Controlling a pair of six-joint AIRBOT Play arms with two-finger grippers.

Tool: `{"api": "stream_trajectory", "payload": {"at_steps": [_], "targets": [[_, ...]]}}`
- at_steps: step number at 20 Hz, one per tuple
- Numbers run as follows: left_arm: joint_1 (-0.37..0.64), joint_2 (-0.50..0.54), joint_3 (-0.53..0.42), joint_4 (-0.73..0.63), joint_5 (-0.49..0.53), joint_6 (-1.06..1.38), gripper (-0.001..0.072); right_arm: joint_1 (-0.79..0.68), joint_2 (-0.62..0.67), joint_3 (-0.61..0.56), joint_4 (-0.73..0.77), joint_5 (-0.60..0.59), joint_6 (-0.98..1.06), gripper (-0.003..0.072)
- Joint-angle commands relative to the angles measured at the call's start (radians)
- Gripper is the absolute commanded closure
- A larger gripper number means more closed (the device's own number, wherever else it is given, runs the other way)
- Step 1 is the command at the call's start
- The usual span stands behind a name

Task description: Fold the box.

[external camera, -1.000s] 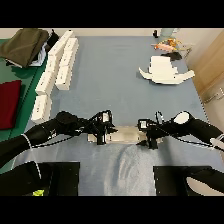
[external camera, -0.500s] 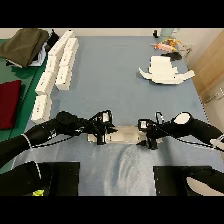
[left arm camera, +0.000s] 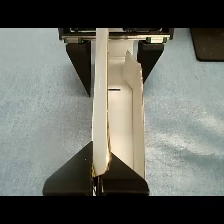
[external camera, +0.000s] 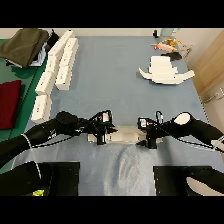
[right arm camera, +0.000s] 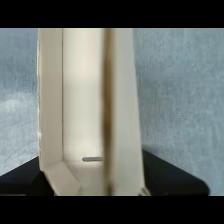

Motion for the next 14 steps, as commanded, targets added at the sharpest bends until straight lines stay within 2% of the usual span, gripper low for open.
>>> {"api": "stream_trajectory", "payload": {"at_steps": [1,12,14], "targets": [[0.0,0.0,0.001,0.0,0.0,0.0,0.0694,-0.001,0.028,0.001,0.02,0.01,0.008,0.0026],[0.0,0.0,0.001,0.0,0.0,0.0,0.0694,-0.001,0.015,-0.035,0.002,-0.011,0.007,0.0027],[0.0,0.0,0.001,0.0,0.0,0.0,0.0694,-0.001,0.015,-0.035,0.003,-0.011,0.007,0.0049]]}}
